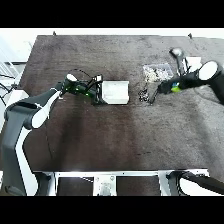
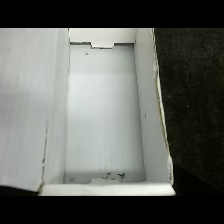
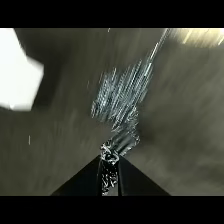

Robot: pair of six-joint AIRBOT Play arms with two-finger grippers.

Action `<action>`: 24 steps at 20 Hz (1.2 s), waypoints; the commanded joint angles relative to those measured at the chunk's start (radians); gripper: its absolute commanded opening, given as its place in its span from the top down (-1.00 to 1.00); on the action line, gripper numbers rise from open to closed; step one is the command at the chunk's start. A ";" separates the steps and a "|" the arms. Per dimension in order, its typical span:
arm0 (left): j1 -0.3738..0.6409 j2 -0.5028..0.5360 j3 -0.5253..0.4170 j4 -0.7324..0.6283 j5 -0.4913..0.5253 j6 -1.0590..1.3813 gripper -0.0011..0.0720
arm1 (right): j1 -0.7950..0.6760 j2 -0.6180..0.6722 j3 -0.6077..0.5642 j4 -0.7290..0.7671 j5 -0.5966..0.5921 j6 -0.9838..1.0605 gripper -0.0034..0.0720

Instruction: Fold the box and place the chain.

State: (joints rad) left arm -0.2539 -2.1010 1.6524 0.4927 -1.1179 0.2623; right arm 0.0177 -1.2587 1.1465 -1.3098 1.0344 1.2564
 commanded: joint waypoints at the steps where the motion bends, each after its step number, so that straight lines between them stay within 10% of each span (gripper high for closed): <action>1: 0.000 0.000 0.000 0.000 0.000 0.000 -0.09 | -0.013 -0.004 -0.169 0.024 -0.101 0.011 0.86; 2: 0.000 0.000 0.000 0.000 0.000 0.000 -0.09 | -0.017 -0.007 -0.188 0.022 -0.126 0.011 0.86; 4: 0.000 0.000 0.000 0.000 0.000 0.000 -0.09 | -0.027 -0.012 -0.197 0.016 -0.129 0.011 0.04; 24: 0.000 0.000 0.000 0.000 0.000 0.000 -0.09 | -0.038 -0.196 -0.182 0.023 -0.265 0.011 0.36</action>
State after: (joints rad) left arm -0.2539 -2.1010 1.6524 0.4931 -1.1179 0.2623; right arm -0.0196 -1.4418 0.9604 -1.2861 0.7956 1.2678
